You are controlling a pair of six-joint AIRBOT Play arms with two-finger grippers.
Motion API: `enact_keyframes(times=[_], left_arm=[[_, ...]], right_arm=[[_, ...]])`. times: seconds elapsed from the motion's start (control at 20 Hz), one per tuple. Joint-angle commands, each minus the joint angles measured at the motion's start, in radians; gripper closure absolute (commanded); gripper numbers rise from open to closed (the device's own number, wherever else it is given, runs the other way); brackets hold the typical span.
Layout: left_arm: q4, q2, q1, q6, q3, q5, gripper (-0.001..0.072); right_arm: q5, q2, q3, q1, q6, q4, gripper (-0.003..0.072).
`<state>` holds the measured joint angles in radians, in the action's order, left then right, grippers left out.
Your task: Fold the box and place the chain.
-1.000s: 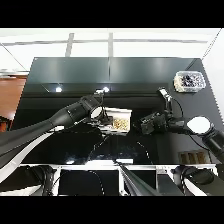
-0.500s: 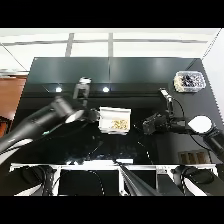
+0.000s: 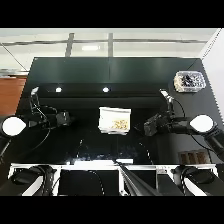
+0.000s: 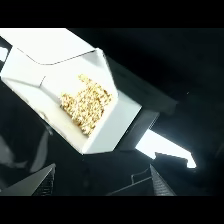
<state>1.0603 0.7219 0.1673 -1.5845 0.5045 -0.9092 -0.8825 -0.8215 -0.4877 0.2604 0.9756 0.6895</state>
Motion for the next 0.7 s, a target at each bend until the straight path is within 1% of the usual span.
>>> enact_keyframes(times=[0.0,0.1,0.2,0.3,0.45,0.5,0.6,0.65], left_arm=[[-0.549,0.108,-0.090,1.014,-0.047,-0.054,-0.0009],[-0.542,0.162,-0.069,1.336,-0.047,-0.051,-0.0009],[-0.529,0.194,-0.055,1.639,-0.047,-0.046,-0.0009],[-0.481,0.242,-0.047,1.718,-0.031,-0.038,-0.0009],[-0.471,0.389,-0.043,1.817,0.042,-0.066,-0.0008],[-0.454,0.435,-0.033,1.824,0.077,-0.053,-0.0004],[-0.446,0.511,0.006,1.817,0.135,0.032,-0.0002],[-0.446,0.538,0.032,1.817,0.158,0.044,-0.0002]], right_arm=[[-0.059,0.000,0.000,0.000,-0.015,0.030,0.0011],[-0.079,0.000,0.000,0.000,-0.014,0.076,0.0011],[-0.082,0.000,0.000,0.000,-0.015,0.087,0.0011],[-0.083,0.000,0.000,0.000,-0.015,0.087,0.0011],[-0.082,0.000,0.000,0.000,-0.015,0.122,0.0011],[-0.082,0.000,0.000,-0.001,-0.015,0.141,0.0011],[-0.080,0.000,0.000,-0.001,-0.015,0.168,0.0011],[-0.079,0.000,0.000,-0.001,-0.015,0.177,0.0011]])
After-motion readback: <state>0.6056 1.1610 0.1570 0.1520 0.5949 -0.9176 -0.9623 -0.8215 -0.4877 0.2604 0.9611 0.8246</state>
